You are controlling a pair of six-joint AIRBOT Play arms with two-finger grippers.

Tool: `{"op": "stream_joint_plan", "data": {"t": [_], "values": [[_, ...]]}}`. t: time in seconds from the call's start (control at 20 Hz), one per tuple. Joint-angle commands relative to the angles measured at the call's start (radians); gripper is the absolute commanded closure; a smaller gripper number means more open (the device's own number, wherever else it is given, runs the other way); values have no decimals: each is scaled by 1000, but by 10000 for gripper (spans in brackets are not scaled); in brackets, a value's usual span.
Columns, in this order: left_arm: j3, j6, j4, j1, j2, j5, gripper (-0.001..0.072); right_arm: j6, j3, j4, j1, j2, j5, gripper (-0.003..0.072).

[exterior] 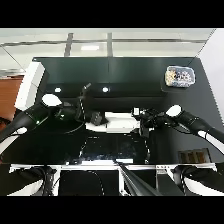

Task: Fold the box and place the chain.

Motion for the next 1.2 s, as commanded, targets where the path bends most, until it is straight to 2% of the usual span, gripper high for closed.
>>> {"op": "stream_joint_plan", "data": {"t": [0.0, 0.1, 0.3, 0.5, 0.55, 0.7, 0.75, 0.85, 1.0, 1.15], "values": [[29, 90, -156, -13, -26, 351, 687, 0, 0, 1, 0, 0, 0, 263], [84, 108, -92, -13, -73, 348, 687, 0, 0, 0, 0, 0, 0, 263], [182, 61, 118, -13, -217, 153, 688, 0, 0, 1, 0, 0, 0, 263], [197, 14, 285, -15, -296, 21, 688, 0, 0, 1, 0, 0, 0, 263], [197, 14, 302, -21, -299, 23, 689, 0, 0, 0, 0, 0, 0, 263], [200, 14, 323, -24, -291, 119, 688, 0, 0, 0, 0, 0, 0, 263], [211, 14, 329, -23, -286, 117, 689, 0, 0, 0, 0, 0, 0, 263], [229, 14, 362, -23, -229, 111, 689, 0, 0, 1, 0, 0, 0, 263], [227, -61, 472, -11, -51, 105, 689, 0, 0, 0, 0, 0, 0, 263], [142, -96, 605, -14, 167, 101, 689, 0, 0, 0, 0, 0, 0, 263]]}}
